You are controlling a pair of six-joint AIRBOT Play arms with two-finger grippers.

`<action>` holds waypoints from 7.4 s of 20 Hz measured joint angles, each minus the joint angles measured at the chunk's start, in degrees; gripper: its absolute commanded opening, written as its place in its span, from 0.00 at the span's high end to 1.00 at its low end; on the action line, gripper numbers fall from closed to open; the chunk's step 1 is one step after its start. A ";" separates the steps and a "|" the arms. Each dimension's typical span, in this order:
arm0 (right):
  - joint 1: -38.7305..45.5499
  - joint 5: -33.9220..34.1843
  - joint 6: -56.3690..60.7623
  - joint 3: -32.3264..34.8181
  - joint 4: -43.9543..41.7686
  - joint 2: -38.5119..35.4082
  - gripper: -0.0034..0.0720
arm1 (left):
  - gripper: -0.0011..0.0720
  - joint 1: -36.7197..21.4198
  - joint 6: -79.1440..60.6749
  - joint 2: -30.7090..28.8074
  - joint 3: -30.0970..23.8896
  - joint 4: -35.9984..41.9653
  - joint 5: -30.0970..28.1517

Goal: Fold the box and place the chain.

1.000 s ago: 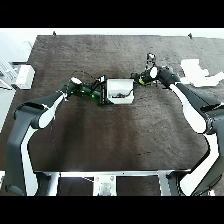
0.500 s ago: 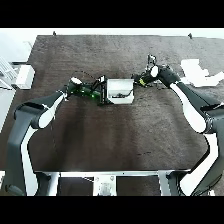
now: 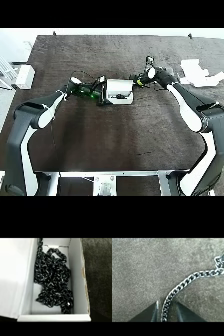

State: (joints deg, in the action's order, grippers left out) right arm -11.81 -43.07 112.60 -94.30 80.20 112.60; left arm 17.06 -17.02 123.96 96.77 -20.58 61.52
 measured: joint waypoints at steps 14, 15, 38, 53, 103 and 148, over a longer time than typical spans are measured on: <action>-0.22 -1.01 -0.94 -0.66 6.14 -8.72 0.94 | 0.26 0.09 0.26 0.02 0.00 0.59 -1.22; -0.22 -1.27 -0.90 -0.63 6.64 -10.08 0.94 | 0.26 0.07 0.24 0.02 0.00 0.52 -1.05; -17.64 -5.27 -0.59 -1.25 33.27 -44.06 0.94 | 0.26 0.04 0.07 0.02 0.00 0.22 -0.42; -22.80 -4.04 0.63 6.88 33.59 -41.24 0.94 | 0.26 0.04 0.09 0.02 0.00 0.20 -0.39; -23.32 9.73 8.83 28.87 44.35 -29.86 0.45 | 0.26 0.04 0.07 0.02 0.00 0.20 -0.42; 3.34 -25.75 -89.33 5.51 -35.95 -12.50 0.61 | 0.26 0.04 0.07 0.02 0.00 0.20 -0.44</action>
State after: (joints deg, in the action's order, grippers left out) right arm -8.47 -68.82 23.27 -88.79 44.25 100.09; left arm 17.10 -16.95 123.98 96.77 -20.38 61.08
